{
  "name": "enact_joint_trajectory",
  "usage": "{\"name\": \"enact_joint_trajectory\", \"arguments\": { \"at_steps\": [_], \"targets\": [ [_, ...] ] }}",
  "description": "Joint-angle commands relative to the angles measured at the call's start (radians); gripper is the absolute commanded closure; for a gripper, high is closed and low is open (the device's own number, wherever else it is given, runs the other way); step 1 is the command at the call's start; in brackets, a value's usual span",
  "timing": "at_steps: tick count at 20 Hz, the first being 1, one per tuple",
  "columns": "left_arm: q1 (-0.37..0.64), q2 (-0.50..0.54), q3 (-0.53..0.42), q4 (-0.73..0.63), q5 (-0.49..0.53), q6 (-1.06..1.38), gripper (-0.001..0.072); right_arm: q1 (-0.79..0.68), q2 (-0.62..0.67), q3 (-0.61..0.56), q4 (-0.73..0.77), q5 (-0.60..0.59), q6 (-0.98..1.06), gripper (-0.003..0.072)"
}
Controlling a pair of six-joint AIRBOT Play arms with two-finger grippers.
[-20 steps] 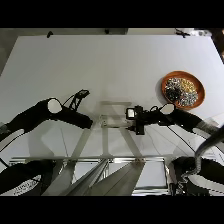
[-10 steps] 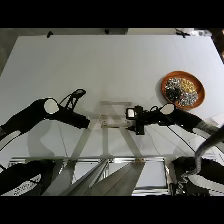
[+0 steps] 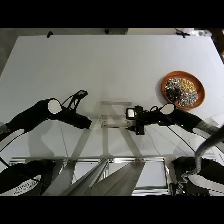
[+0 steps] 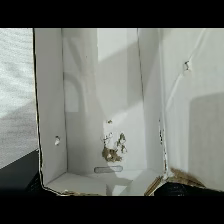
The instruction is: Fold the box and place the chain.
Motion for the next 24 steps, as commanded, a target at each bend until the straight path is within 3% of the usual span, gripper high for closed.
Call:
{"name": "enact_joint_trajectory", "arguments": {
  "at_steps": [1, 8, 24],
  "targets": [
    [-0.01, -0.002, 0.0, -0.045, 0.017, 0.032, 0.0707, 0.0, 0.0, 0.0, 0.0, 0.0, 0.0, 0.029],
    [-0.016, 0.0, 0.0, -0.154, 0.018, 0.115, 0.0706, 0.0, 0.0, -0.001, 0.0, 0.0, 0.0, 0.029],
    [-0.027, 0.089, 0.0, -0.208, 0.021, 0.119, 0.0702, 0.0, 0.0, -0.001, -0.002, 0.0, 0.0, 0.029]
  ]
}}
